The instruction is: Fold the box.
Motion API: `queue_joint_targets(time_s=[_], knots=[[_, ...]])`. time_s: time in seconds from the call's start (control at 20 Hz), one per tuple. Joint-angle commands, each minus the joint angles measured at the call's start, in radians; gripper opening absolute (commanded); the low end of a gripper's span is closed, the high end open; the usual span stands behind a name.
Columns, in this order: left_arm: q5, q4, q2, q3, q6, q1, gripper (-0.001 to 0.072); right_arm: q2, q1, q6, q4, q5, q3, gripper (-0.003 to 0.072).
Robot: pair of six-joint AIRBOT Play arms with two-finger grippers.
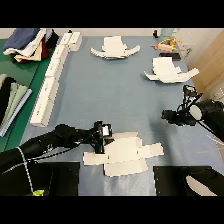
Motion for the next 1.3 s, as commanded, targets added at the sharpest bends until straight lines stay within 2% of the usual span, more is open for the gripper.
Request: queue_joint_targets(time_s=[0.0, 0.3, 0.35, 0.4, 0.55, 0.8, 0.95, 1.15, 1.25], knots=[[0.004, 0.012, 0.008, 0.001, -0.003, 0.000, 0.0176, 0.000, 0.000, 0.000, 0.000, 0.002, 0.000, 0.0162], [0.080, 0.063, 0.081, 0.001, -0.005, 0.001, 0.0176, 0.000, 0.000, 0.000, 0.000, 0.002, 0.000, 0.0161], [0.074, 0.077, 0.080, 0.001, -0.025, 0.001, 0.0035, 0.000, 0.000, 0.000, 0.000, 0.002, 0.000, 0.0161], [0.059, 0.120, 0.080, 0.001, -0.044, 0.001, 0.0016, 0.000, 0.000, 0.000, 0.000, 0.002, 0.000, 0.0162], [0.055, 0.162, 0.081, 0.008, -0.044, 0.000, 0.0014, 0.000, 0.000, 0.000, 0.000, 0.002, 0.000, 0.0161], [0.147, 0.158, 0.082, 0.103, 0.118, 0.000, 0.0011, 0.000, 0.000, 0.000, 0.002, 0.003, 0.000, 0.0161], [0.172, 0.128, 0.082, 0.103, 0.111, -0.011, 0.0009, 0.000, 0.000, 0.000, 0.013, 0.005, 0.000, 0.0162], [0.430, 0.133, 0.082, 0.066, 0.099, -0.185, 0.0009, 0.000, 0.000, 0.000, 0.011, -0.001, 0.000, 0.0161], [0.490, 0.132, 0.081, 0.044, 0.017, -0.283, 0.0009, 0.000, 0.000, 0.000, 0.012, -0.005, 0.000, 0.0161]])
